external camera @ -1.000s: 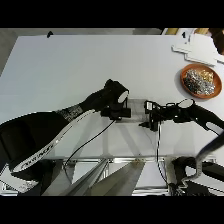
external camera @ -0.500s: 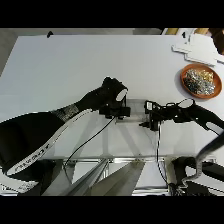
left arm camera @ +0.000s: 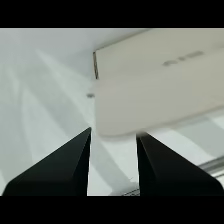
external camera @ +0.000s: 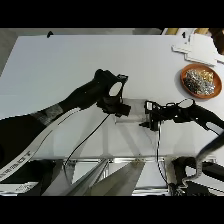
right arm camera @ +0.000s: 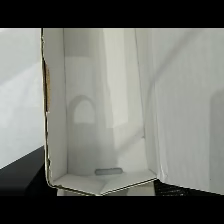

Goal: Fold the box and place the chain.

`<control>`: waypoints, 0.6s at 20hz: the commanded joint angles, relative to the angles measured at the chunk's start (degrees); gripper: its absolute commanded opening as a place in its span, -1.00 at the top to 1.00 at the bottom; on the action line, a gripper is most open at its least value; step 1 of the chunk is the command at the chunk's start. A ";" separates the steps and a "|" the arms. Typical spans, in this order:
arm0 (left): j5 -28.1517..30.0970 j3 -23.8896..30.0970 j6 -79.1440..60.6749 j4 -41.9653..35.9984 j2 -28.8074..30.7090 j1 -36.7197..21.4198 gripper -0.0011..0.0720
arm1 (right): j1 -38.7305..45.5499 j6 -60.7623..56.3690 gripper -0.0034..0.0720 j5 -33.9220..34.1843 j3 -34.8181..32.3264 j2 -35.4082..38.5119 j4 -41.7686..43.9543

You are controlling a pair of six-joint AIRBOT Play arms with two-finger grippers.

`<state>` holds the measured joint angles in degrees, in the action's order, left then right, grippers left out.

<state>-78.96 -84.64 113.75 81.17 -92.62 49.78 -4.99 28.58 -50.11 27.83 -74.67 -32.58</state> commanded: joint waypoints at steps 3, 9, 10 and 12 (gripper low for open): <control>-4.44 0.39 -14.71 -0.39 9.07 -2.99 0.08 | 0.00 -0.02 -0.15 -0.04 0.00 0.04 0.02; -2.58 13.64 -37.88 -6.14 18.25 -9.14 0.00 | 0.00 -0.04 -0.15 -0.04 0.00 0.04 0.02; -0.79 17.11 -43.91 -8.04 19.67 -10.29 0.00 | 0.00 -0.04 -0.15 -0.04 0.00 0.04 0.02; 5.49 24.74 -56.54 -10.49 22.53 -12.24 -0.01 | 0.00 -0.04 -0.15 -0.04 0.00 0.04 0.02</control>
